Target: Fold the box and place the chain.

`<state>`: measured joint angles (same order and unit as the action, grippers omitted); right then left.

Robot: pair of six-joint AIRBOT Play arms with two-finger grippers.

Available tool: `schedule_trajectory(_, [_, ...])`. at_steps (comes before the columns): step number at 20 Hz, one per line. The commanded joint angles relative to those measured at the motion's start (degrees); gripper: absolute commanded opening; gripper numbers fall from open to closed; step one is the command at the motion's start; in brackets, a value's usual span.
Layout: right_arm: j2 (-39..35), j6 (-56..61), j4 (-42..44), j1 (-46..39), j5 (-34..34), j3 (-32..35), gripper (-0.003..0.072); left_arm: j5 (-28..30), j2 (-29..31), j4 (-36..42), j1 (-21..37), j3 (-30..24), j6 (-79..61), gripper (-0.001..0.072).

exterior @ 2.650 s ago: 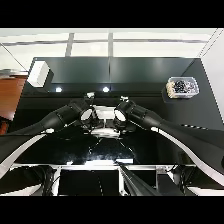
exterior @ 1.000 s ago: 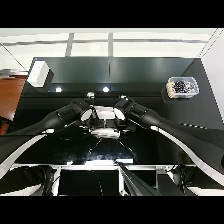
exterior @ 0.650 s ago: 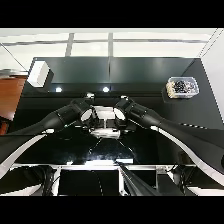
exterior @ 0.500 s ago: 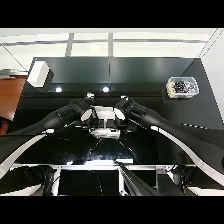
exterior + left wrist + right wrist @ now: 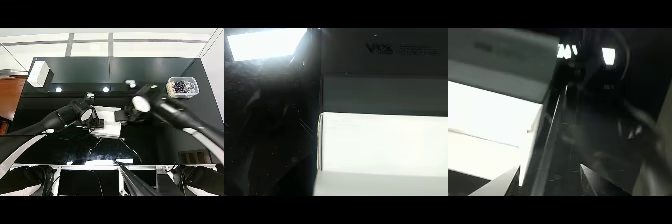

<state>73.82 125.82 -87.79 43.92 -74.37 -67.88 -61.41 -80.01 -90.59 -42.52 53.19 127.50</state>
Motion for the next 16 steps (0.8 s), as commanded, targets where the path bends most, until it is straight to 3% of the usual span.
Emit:
schedule_trajectory(1, [-9.2,-4.81,-8.79,-4.59,-2.49,-0.07,0.0432,-0.24,0.0,-0.02,0.02,-0.02,0.28,0.0033])
schedule_trajectory(3, [-12.46,-4.83,-19.19,-8.87,-4.59,-0.04,0.044,-0.24,0.0,0.02,0.02,-0.02,0.28,0.0033])
schedule_trajectory(5, [-12.94,-5.99,-25.75,-15.74,-4.92,0.04,0.07,-0.35,0.0,0.0,0.04,-0.02,0.28,0.0034])
schedule_trajectory(9, [-11.52,-6.69,-20.74,-32.22,6.29,1.64,0.0701,-0.44,0.0,0.02,0.04,-0.02,0.26,0.0034])
schedule_trajectory(12, [-6.56,-8.28,-11.26,-43.15,15.32,1.16,0.07,-0.39,0.0,0.0,0.07,0.0,0.52,0.0033])
schedule_trajectory(16, [3.45,-10.8,-7.56,-49.83,17.73,-2.64,0.07,-0.37,0.02,0.68,0.37,0.61,1.81,0.0033])
